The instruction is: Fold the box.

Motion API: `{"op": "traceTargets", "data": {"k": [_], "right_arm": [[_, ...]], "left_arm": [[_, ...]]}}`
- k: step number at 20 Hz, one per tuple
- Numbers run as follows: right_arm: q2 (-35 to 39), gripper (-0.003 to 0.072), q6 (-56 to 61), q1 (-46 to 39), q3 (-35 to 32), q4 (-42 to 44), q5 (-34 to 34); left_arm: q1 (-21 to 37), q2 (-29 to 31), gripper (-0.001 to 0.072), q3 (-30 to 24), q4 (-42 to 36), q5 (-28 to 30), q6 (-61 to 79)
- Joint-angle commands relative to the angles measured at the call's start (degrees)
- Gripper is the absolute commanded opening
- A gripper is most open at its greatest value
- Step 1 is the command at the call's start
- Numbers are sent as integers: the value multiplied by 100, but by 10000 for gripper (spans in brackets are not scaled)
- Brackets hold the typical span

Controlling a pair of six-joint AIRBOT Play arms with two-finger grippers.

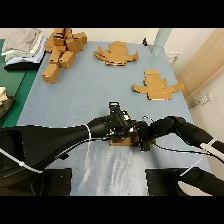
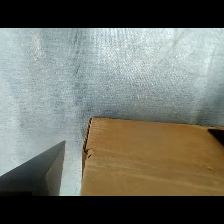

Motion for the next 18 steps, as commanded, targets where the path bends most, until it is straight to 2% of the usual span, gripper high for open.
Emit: {"op": "traceTargets", "data": {"k": [1,2,3,4,5,10,11,12,13,18], "right_arm": [[0,484,2,4,4,0,0],[0,484,2,4,4,0,0],[0,484,2,4,4,0,0],[0,484,2,4,4,0,0],[0,484,2,4,4,0,0],[0,484,2,4,4,0,0],[0,484,2,4,4,0,0],[0,484,2,4,4,0,0],[0,484,2,4,4,0,0],[0,484,2,4,4,0,0]], "left_arm": [[7,-2,518,-13,37,-68,-28],[4,-2,476,-20,37,-68,-31],[2,-2,284,-20,39,-85,7],[2,-2,125,-20,42,-85,9],[2,-2,14,-20,42,-87,9],[2,0,15,-20,33,-90,11],[2,0,112,-20,-4,-90,31],[2,0,475,-20,-72,-94,33],[2,0,657,-20,-98,-122,17],[76,50,646,105,-188,-461,214]]}}
